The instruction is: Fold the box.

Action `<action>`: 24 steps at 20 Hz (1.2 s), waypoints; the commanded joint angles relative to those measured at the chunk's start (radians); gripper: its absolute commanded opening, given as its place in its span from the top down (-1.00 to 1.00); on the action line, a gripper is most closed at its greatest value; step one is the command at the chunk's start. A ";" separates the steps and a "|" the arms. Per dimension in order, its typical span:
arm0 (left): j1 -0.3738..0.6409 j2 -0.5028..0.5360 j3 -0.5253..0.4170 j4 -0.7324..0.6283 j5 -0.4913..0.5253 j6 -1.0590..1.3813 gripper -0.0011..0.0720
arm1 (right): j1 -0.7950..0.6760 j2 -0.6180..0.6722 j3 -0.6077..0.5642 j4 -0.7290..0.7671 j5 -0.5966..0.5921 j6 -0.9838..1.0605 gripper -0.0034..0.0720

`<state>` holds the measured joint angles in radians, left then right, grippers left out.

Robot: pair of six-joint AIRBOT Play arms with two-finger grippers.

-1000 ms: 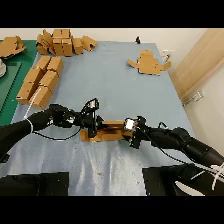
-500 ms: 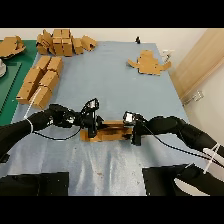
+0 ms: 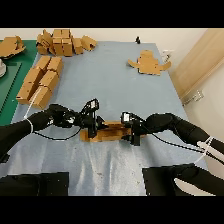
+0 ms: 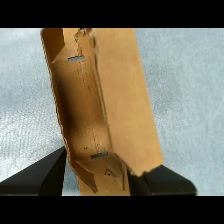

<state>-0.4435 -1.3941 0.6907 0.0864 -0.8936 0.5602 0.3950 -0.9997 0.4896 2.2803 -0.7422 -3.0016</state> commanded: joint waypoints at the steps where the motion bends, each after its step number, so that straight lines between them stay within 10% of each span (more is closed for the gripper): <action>1: 0.001 0.000 0.000 -0.001 0.002 0.000 0.94 | -0.001 -0.003 0.002 -0.027 -0.008 -0.002 -0.58; 6: 0.001 0.000 0.000 -0.001 0.002 0.000 0.94 | 0.000 -0.042 0.002 -0.033 0.108 -0.002 -0.58; 24: 0.001 0.000 0.000 -0.001 0.002 0.000 0.94 | 0.010 -0.055 0.050 -0.082 -0.051 -0.002 -0.58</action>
